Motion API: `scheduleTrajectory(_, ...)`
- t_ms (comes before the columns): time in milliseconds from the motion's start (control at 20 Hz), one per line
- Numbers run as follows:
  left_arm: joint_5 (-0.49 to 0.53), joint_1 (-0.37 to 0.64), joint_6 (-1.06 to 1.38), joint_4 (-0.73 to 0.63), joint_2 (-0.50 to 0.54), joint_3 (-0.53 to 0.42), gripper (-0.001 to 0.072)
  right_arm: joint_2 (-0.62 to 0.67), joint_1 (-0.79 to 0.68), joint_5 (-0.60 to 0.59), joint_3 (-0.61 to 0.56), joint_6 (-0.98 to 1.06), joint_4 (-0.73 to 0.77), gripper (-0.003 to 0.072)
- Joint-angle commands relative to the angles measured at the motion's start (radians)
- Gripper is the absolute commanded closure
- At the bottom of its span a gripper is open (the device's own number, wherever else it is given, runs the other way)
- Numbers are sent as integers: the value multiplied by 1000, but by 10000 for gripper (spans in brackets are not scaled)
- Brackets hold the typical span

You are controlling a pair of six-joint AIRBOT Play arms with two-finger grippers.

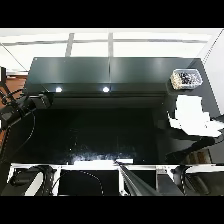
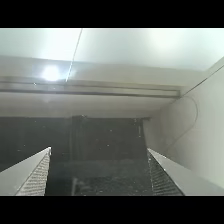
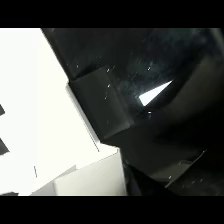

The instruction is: Fold the box and place the chain.

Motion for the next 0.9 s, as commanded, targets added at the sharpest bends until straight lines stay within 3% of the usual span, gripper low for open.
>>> scheduleTrajectory(0,-6,0,0,-10,-1,1,11,35,3,-4,-33,0,0,367)
scheduleTrajectory(50,-10,0,0,-10,-1,1,11,54,3,-15,-46,-18,3,650)
scheduleTrajectory(250,-20,0,1,-5,-1,1,11,161,10,-26,-112,-111,136,644)
scheduleTrajectory(450,-14,2,5,-1,-1,1,11,306,98,-54,-236,-120,161,644)
scheduleTrajectory(650,-64,-21,5,-9,-3,1,11,487,278,-115,-479,-166,351,644)
scheduleTrajectory(850,-113,-96,4,-11,-40,1,11,729,541,-336,-713,-124,470,644)
